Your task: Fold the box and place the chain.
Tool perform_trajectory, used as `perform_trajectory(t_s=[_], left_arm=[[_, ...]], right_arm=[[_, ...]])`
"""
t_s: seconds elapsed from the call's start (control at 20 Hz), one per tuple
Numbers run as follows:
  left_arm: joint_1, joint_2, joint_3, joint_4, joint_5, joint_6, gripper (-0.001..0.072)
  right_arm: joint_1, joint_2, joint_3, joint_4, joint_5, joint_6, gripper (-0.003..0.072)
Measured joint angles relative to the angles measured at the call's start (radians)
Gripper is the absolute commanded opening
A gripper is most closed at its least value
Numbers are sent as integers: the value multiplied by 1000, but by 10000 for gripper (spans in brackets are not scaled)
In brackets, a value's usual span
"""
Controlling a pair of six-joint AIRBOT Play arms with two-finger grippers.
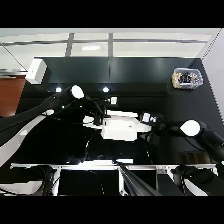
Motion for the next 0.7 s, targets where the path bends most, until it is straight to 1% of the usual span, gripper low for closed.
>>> perform_trajectory(t_s=[0.15, 0.35, 0.5, 0.7], left_arm=[[5, -5, 0, 1, -3, -16, 24], [13, -6, 0, 3, -17, -33, 24], [16, -7, 0, 4, -22, -36, 24], [16, -7, 0, 4, -24, -38, 24]], right_arm=[[47, -47, -3, -16, -17, -24, 701], [69, -73, -4, -44, -15, -38, 701], [89, -83, -4, 22, -16, -40, 701], [141, -103, -4, 97, -87, -42, 701]])
